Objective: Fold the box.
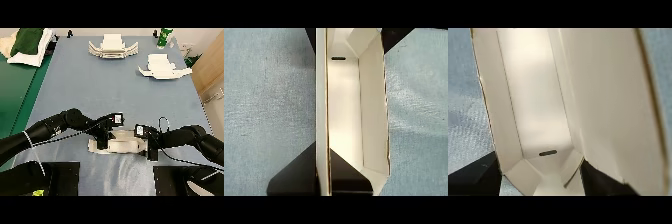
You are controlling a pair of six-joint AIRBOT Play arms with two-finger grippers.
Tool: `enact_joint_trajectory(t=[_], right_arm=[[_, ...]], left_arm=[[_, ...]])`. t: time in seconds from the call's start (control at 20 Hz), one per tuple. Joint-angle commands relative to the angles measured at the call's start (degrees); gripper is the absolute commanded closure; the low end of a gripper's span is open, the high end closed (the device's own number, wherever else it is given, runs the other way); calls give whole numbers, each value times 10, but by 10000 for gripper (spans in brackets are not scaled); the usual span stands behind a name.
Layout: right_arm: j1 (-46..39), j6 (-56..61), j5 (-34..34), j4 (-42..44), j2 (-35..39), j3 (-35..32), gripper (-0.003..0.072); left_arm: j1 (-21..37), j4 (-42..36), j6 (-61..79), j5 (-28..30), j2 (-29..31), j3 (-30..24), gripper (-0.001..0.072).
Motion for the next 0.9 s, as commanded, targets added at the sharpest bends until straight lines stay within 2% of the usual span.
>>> enact_joint_trajectory(t=[0.0,0.55,0.85], right_arm=[[0,-4,-3,-6,-3,0,-34],[1,-136,-1,30,-37,0,-26],[-1,-144,18,54,-56,0,-27]], left_arm=[[0,0,0,1,0,0,696],[0,0,0,1,0,0,696],[0,0,0,1,0,0,696]])
